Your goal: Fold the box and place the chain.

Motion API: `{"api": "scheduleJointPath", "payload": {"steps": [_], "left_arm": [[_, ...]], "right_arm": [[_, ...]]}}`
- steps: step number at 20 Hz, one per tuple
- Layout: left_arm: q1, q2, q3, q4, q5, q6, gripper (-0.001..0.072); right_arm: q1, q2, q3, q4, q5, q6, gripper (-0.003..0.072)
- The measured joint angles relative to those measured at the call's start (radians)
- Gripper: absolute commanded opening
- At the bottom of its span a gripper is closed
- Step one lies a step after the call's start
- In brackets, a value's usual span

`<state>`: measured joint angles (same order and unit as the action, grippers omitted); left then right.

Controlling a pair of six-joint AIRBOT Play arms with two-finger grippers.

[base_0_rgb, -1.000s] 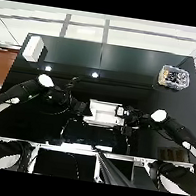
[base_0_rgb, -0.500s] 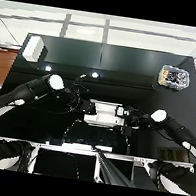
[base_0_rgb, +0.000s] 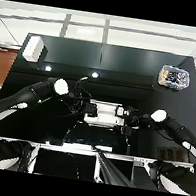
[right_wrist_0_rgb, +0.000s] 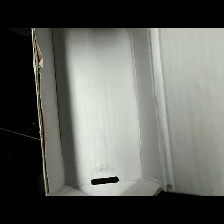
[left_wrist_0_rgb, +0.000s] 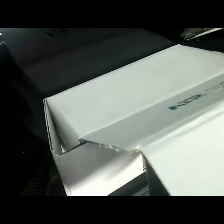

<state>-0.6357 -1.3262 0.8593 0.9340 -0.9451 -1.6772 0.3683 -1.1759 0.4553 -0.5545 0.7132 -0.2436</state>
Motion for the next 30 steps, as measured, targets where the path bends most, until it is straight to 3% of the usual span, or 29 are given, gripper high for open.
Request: {"api": "scheduleJointPath", "payload": {"steps": [8,9,10,11,20,30], "left_arm": [[-0.047,0.000,0.035,0.091,0.018,-0.099,0.0618],[-0.049,0.000,0.039,0.094,0.017,-0.103,0.0601],[-0.050,0.000,0.043,0.098,0.017,-0.105,0.0491],[-0.051,0.000,0.047,0.100,0.011,-0.107,0.0448],[-0.067,0.000,0.069,0.127,-0.005,-0.118,0.0447],[-0.141,-0.003,0.071,0.376,-0.001,-0.341,0.0447]], "right_arm": [[0.000,0.000,0.000,0.000,0.000,0.000,0.0477],[0.000,0.000,0.000,0.000,0.000,0.000,0.0477],[0.000,0.000,0.000,0.000,0.000,0.000,0.0477],[0.000,0.000,0.000,0.000,0.000,0.000,0.0477],[0.000,0.000,0.000,-0.001,0.000,0.000,0.0477],[0.000,-0.001,0.000,0.001,0.000,0.000,0.0477]]}}
